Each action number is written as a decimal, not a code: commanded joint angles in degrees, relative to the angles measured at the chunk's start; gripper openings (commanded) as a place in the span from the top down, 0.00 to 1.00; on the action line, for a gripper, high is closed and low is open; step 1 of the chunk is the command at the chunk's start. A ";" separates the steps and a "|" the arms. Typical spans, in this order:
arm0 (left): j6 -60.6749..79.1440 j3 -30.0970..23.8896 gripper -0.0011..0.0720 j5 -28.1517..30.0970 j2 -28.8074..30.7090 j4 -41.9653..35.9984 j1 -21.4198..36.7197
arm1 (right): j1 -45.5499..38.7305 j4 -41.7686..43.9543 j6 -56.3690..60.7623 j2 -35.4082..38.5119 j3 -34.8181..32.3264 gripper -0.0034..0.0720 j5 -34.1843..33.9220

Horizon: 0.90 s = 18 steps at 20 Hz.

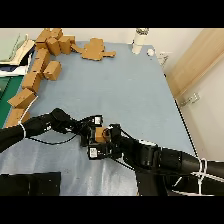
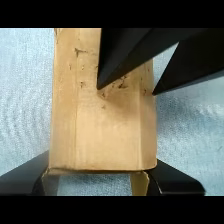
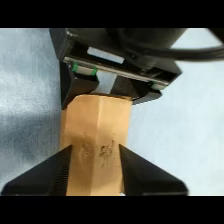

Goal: Fold the box.

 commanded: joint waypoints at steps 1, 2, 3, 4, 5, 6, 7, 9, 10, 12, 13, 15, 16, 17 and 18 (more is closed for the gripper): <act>0.00 0.04 0.35 0.02 -0.02 0.00 0.00 | 0.02 -0.28 0.28 -0.94 -0.02 0.31 0.94; 0.00 0.04 0.35 0.02 -0.02 0.00 0.00 | -0.11 -1.62 0.33 -0.94 -0.02 0.31 1.05; 0.00 0.04 0.35 0.02 -0.02 -0.02 0.00 | -0.39 -2.32 0.42 -0.94 -0.02 0.31 1.09; 0.00 0.04 0.35 0.02 -0.02 0.00 0.00 | -0.70 -2.99 0.42 -0.94 -0.02 0.31 1.09; 0.00 0.04 0.35 0.02 -0.02 0.00 0.00 | -0.70 -3.54 0.44 -0.92 -0.02 0.32 1.05; 0.00 0.04 0.35 0.02 -0.02 0.00 0.00 | -0.70 -3.58 0.44 -0.92 0.00 0.33 1.01; 0.00 0.04 0.35 0.02 -0.02 -0.02 0.00 | -0.68 -3.58 0.68 -0.92 0.00 0.40 0.85; 0.00 0.04 0.35 0.02 -0.02 0.00 0.00 | -0.68 -3.56 0.85 -0.92 0.00 0.51 0.87; 0.00 0.04 0.35 0.02 -0.02 0.00 0.00 | -0.68 -3.56 0.85 -0.92 0.00 0.57 0.85; 0.00 0.04 0.35 0.02 -0.02 0.00 0.00 | -0.61 -3.54 0.87 -0.81 0.07 0.69 0.66; 0.00 0.04 0.35 0.02 -0.02 0.00 0.00 | -0.61 -3.56 0.85 -0.79 0.11 0.69 0.61; 0.00 0.04 0.35 0.02 -0.02 0.00 0.00 | -0.61 -3.58 0.85 -0.55 0.11 0.69 0.59; 0.00 0.04 0.35 0.02 -0.04 -0.02 0.00 | -0.61 -3.58 0.85 -0.35 0.11 0.69 0.55; 0.00 0.04 0.35 0.02 -0.02 0.00 0.00 | -0.55 -3.58 0.85 -0.02 0.11 0.71 0.37; 0.00 0.04 0.35 0.02 -0.02 -0.02 0.00 | -0.50 -3.61 0.85 0.33 0.11 0.74 -0.13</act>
